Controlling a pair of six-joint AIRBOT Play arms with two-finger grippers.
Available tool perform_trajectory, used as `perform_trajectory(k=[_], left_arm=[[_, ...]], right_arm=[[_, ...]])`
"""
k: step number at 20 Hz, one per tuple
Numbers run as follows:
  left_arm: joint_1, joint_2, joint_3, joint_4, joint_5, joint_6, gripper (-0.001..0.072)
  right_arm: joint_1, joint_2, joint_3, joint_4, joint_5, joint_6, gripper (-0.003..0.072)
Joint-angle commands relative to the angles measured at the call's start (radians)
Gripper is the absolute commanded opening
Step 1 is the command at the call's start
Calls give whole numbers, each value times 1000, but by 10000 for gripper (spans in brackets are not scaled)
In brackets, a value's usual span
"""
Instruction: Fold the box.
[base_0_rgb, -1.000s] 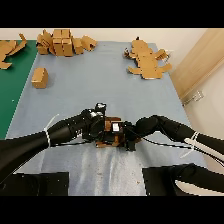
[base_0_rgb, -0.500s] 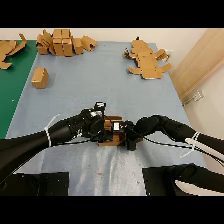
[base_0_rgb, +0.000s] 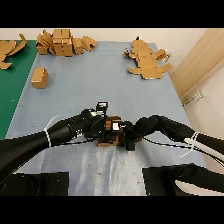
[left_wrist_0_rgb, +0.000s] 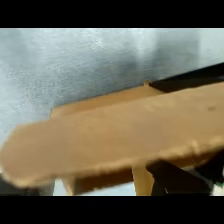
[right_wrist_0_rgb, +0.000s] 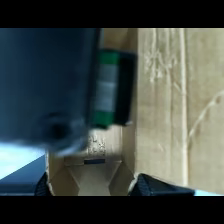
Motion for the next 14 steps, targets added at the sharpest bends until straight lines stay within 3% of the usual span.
perform_trajectory(k=[1,7,14], left_arm=[[3,0,3,8,-55,-2,653],[9,17,7,22,-92,0,653],[71,120,7,39,-170,18,653]], right_arm=[[-2,1,0,-7,-1,3,518],[-2,1,0,-7,-1,3,518],[-2,1,0,-7,-1,3,518]])
